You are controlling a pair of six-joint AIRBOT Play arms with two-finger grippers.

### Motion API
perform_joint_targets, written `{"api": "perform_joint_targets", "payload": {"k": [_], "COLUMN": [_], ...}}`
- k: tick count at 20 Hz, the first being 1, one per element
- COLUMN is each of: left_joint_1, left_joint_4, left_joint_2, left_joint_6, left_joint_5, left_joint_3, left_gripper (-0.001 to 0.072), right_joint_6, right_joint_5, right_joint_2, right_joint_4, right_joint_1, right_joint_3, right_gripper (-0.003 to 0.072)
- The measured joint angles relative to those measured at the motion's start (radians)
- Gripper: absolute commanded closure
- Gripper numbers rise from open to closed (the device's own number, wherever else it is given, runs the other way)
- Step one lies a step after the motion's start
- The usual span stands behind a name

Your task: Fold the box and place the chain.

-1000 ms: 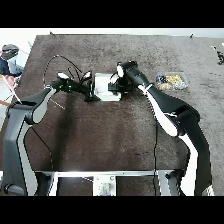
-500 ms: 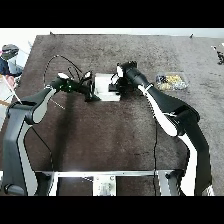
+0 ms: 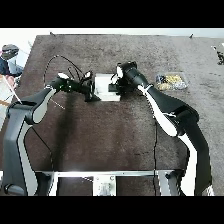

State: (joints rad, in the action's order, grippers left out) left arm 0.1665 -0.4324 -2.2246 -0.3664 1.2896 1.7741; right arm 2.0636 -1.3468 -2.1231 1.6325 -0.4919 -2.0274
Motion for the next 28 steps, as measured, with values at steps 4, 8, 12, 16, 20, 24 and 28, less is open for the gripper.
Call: {"api": "perform_joint_targets", "payload": {"k": [4, 8, 12, 16, 20, 24, 28], "left_joint_1": [0.000, 0.000, 0.000, 0.000, -0.001, -0.001, -0.001], "left_joint_4": [0.000, 0.001, 0.000, 0.000, 0.000, 0.000, 0.000], "left_joint_2": [0.000, 0.000, 0.000, 0.000, 0.000, 0.000, 0.000], "left_joint_6": [0.000, 0.000, -0.001, -0.001, -0.001, 0.000, 0.000], "left_joint_5": [0.000, 0.000, 0.002, 0.002, 0.002, 0.001, 0.001], "left_joint_3": [0.000, 0.000, 0.000, 0.000, 0.000, 0.000, 0.000], "left_gripper": [0.0255, 0.0255, 0.0255, 0.0254, 0.0255, 0.0255, 0.0255], "right_joint_6": [0.000, 0.001, 0.012, 0.015, 0.015, -0.002, -0.061], "right_joint_5": [0.000, -0.001, -0.003, -0.003, -0.002, -0.001, -0.008], "right_joint_2": [0.000, 0.002, 0.013, 0.035, 0.047, 0.071, 0.120], "right_joint_4": [0.010, 0.025, 0.022, 0.009, -0.014, -0.036, -0.043], "right_joint_1": [0.000, 0.002, 0.001, 0.001, 0.002, 0.002, 0.010], "right_joint_3": [0.000, 0.002, 0.002, 0.001, 0.002, 0.001, 0.002], "right_gripper": [0.0676, 0.0457, 0.0452, 0.0258, 0.0258, 0.0258, 0.0258]}}
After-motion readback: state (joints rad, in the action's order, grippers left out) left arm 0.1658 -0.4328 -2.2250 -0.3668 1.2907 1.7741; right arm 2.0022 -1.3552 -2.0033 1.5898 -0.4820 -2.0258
